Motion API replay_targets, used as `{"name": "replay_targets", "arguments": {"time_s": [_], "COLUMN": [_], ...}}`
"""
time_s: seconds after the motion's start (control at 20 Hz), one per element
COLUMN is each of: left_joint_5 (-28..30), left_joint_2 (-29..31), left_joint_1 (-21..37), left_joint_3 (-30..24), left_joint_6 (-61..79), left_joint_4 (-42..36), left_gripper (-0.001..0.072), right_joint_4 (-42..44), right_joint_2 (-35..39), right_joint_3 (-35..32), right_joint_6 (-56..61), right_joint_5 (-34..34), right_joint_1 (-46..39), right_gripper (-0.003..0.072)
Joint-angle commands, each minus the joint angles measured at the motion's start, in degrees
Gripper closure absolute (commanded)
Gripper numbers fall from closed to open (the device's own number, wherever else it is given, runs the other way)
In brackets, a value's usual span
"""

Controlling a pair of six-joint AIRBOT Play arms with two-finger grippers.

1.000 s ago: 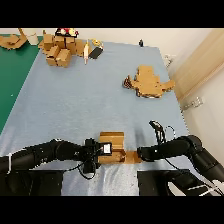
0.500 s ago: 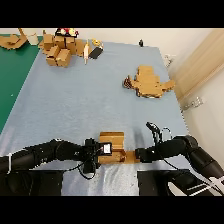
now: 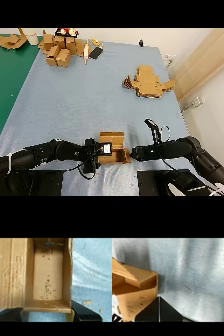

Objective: Fold the box.

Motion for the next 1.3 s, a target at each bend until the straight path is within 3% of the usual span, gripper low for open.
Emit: {"name": "replay_targets", "arguments": {"time_s": [0.0, 0.25, 0.35, 0.5, 0.6, 1.25], "left_joint_5": [0.0, 0.0, 0.0, 0.0, 0.0, 0.0], "left_joint_2": [0.0, 0.0, 0.0, 0.0, 0.0, 0.0], "left_joint_1": [0.0, 0.0, 0.0, 0.0, 0.0, 0.0], "left_joint_3": [0.0, 0.0, 0.0, 0.0, 0.0, 0.0], "left_joint_6": [0.0, 0.0, 0.0, 0.0, 0.0, 0.0], "left_joint_4": [0.0, 0.0, 0.0, 0.0, 0.0, 0.0], "left_gripper": [0.0338, 0.0338, 0.0338, 0.0339, 0.0338, 0.0338], "right_joint_4": [1.0, 3.7, 4.3, 5.7, 5.8, 4.0], "right_joint_2": [2.1, 2.1, 2.1, 2.1, 2.0, -0.1], "right_joint_3": [0.5, 0.6, 0.6, 0.6, 0.6, 1.1], "right_joint_6": [0.8, 0.6, 0.6, 0.6, 0.6, 3.8], "right_joint_5": [0.3, 1.6, 1.6, 1.6, 1.6, 1.7], "right_joint_1": [0.5, 0.5, 0.5, 0.5, 0.5, 1.7], "right_gripper": [0.0633, 0.0581, 0.0494, 0.0445, 0.03, 0.0301]}}
